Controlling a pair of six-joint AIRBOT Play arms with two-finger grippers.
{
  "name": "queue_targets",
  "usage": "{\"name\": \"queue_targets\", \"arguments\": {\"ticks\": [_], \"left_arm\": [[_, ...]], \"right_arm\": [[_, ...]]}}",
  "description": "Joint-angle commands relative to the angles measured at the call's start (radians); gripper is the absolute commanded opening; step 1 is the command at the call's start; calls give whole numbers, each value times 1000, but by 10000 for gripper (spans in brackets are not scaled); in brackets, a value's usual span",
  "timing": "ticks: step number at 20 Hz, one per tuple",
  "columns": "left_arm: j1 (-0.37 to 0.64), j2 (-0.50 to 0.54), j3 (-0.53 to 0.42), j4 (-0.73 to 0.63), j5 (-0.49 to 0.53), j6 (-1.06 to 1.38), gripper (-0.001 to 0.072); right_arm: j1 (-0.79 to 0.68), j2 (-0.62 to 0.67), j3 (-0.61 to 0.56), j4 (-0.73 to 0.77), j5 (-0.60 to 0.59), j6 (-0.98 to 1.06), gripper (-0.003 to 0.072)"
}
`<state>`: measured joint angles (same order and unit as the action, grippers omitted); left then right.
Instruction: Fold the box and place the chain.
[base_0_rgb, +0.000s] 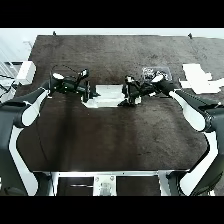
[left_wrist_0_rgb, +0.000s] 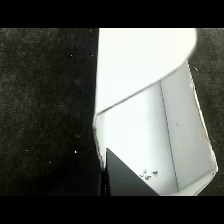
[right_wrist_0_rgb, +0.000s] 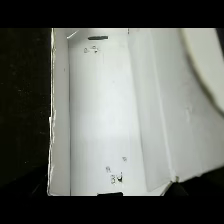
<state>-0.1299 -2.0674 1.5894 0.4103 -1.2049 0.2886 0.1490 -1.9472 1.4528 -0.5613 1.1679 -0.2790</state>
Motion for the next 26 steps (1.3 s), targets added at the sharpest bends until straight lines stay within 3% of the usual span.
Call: {"name": "queue_targets", "arguments": {"ticks": [1, 19, 21, 26], "left_arm": [[0, 0, 0, 0, 0, 0, 19], [0, 0, 0, 0, 0, 0, 19], [0, 0, 0, 0, 0, 0, 19], [0, 0, 0, 0, 0, 0, 19]], "right_arm": [[0, -24, 18, -4, 16, -20, 687], [14, -60, 41, 4, 27, -45, 653], [14, -60, 41, 3, 27, -48, 588], [14, -60, 41, 3, 27, -48, 588]]}}
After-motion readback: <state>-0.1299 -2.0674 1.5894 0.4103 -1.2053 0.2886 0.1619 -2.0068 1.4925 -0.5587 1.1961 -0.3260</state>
